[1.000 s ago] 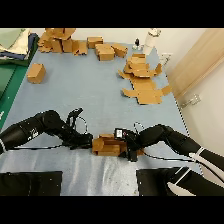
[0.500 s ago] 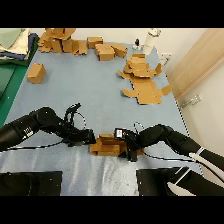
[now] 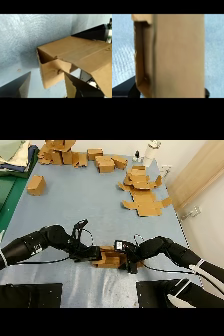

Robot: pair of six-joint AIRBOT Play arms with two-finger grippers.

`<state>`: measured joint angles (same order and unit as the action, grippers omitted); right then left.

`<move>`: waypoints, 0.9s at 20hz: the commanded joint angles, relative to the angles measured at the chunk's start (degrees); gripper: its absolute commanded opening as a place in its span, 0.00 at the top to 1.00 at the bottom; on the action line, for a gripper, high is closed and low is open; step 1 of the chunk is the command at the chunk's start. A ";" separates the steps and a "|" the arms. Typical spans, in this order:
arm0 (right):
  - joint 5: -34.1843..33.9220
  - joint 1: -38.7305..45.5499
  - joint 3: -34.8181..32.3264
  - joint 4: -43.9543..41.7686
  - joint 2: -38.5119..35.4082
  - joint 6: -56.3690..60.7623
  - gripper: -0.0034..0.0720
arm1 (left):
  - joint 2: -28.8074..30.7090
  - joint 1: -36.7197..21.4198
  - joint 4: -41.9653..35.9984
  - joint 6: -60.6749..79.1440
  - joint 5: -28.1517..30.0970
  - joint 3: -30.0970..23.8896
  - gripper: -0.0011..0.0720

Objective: Fold the box.

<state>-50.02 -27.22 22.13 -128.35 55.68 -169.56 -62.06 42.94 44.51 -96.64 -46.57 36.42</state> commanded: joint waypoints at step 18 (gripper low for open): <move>0.00 -0.02 0.04 0.00 -0.02 0.00 0.30 | -10.38 18.93 35.89 -39.85 -0.63 13.03 0.18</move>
